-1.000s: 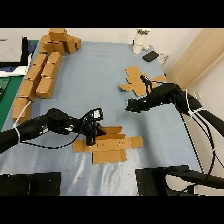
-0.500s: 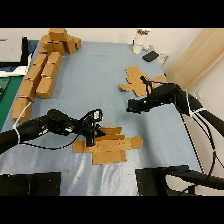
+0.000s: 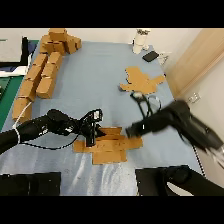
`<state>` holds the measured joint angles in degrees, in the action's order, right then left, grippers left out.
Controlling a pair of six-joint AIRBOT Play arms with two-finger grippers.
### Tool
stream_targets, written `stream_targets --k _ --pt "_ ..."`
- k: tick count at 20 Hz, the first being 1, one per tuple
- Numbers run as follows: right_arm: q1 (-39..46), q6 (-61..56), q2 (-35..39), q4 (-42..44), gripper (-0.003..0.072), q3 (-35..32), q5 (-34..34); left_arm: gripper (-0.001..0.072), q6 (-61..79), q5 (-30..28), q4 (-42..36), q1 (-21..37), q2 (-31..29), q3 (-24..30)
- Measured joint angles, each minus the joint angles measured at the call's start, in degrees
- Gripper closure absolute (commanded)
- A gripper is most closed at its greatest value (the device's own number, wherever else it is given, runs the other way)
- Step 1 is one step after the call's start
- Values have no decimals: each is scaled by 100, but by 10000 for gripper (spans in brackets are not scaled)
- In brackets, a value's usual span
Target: Fold the box.
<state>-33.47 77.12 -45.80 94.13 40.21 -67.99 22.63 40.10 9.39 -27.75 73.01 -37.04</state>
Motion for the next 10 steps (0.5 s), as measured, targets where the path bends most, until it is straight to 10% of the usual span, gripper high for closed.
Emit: stream_targets --k 3,5,10 --pt "-1453 -114 1145 -247 661 -1054 345 699 -7 0 0 0 0 0" --pt "-2323 232 1762 -393 38 -1655 807 699 -7 0 2 0 0 0" --pt "-3508 1408 2120 -1167 -5 -2391 1676 699 -4 0 0 0 0 0"
